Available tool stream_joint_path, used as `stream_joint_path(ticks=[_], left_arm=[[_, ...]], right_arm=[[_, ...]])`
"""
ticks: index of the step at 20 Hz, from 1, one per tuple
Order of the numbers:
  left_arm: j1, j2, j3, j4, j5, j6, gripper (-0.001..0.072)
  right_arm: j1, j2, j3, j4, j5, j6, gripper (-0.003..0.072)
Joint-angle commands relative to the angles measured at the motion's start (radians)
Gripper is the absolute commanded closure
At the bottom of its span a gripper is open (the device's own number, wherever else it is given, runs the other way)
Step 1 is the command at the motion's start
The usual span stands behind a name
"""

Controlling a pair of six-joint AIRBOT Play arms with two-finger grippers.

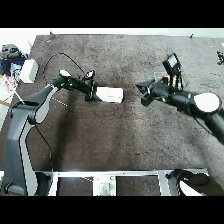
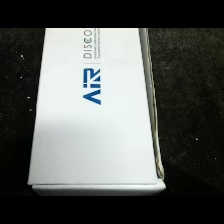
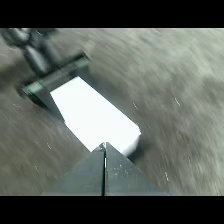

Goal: Fold the box and place the chain.

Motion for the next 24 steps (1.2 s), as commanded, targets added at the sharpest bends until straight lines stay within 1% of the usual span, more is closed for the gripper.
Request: stream_joint_path(ticks=[1,3,5,6,7,8,11,13,18,20,24], left_arm=[[0.000,0.000,0.000,-0.004,0.000,0.000,0.0184],[0.000,0.000,0.000,-0.003,-0.003,0.000,0.0184],[0.000,0.000,0.000,-0.004,0.000,0.000,0.0188],[0.000,0.000,0.001,-0.013,0.003,-0.025,0.0380],[0.000,0.002,0.002,-0.026,0.002,-0.054,0.0657],[0.000,0.004,0.011,-0.029,-0.010,-0.069,0.0697],[0.002,0.029,0.053,-0.044,-0.006,-0.235,0.0701],[0.010,0.093,0.052,-0.050,0.025,-0.262,0.0704],[0.087,0.325,0.051,-0.029,0.212,-0.445,0.0704],[0.136,0.406,0.051,0.052,0.279,-0.566,0.0704],[0.223,0.545,0.047,0.280,0.381,-0.842,0.0704]], right_arm=[[0.000,0.143,-0.189,0.013,-0.196,0.001,0.0679],[0.000,0.170,-0.257,0.013,-0.269,0.002,0.0678],[0.000,0.170,-0.279,0.012,-0.294,0.001,0.0678],[0.000,0.170,-0.279,0.012,-0.294,0.001,0.0678],[0.000,0.170,-0.279,0.012,-0.293,0.001,0.0678],[0.000,0.170,-0.279,0.012,-0.293,0.001,0.0678],[0.000,0.170,-0.279,0.012,-0.294,0.001,0.0678],[0.000,0.170,-0.279,0.012,-0.297,0.001,0.0678],[0.000,0.170,-0.279,0.012,-0.305,0.001,0.0678],[0.000,0.170,-0.279,0.012,-0.304,0.001,0.0678],[0.000,0.170,-0.279,0.012,-0.304,0.001,0.0678]])
